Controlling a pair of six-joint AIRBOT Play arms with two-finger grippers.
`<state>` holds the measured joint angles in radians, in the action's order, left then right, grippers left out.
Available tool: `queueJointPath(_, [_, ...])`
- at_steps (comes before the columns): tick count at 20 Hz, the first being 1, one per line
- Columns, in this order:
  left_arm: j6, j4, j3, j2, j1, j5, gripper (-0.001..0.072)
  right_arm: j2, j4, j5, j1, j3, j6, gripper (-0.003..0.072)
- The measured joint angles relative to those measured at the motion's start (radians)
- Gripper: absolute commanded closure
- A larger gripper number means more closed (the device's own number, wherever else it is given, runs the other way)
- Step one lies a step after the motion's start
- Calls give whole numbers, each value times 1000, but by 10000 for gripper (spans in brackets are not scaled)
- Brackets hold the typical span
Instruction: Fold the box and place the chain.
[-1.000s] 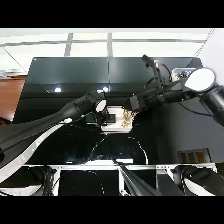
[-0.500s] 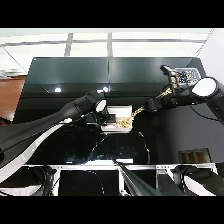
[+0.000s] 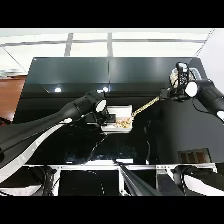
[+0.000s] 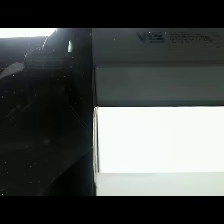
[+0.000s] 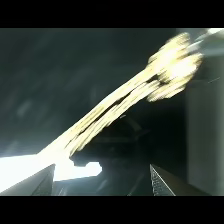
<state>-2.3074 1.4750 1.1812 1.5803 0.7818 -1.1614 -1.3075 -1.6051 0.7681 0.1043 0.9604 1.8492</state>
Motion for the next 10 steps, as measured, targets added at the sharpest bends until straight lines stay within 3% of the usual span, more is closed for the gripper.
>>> queueJointPath(5, [0, 0, 0, 0, 0, 0, 680, -154, -179, 60, 19, 149, 288, -34])
queueJointPath(10, [0, 0, 0, 0, 0, 1, 680, -238, -200, 98, 4, 217, 427, -34])
